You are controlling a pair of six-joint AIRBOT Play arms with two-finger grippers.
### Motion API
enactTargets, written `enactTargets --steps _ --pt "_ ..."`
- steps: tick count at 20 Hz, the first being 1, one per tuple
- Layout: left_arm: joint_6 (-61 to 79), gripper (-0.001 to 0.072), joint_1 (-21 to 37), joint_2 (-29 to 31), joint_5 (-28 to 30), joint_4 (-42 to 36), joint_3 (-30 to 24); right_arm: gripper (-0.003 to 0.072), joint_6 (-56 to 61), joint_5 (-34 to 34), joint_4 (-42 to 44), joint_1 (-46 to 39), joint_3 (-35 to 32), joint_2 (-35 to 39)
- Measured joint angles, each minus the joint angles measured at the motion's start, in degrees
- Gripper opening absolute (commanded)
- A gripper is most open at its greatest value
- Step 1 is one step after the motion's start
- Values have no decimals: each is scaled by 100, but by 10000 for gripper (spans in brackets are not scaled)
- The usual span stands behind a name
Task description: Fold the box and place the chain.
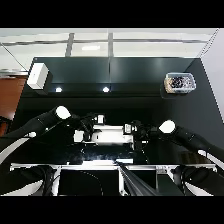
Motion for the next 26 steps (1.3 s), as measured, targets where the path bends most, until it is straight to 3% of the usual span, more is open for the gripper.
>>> enactTargets --steps 26 --pt "4 26 0 0 -2 2 0 676 459 -258 -332 109 31 -59"
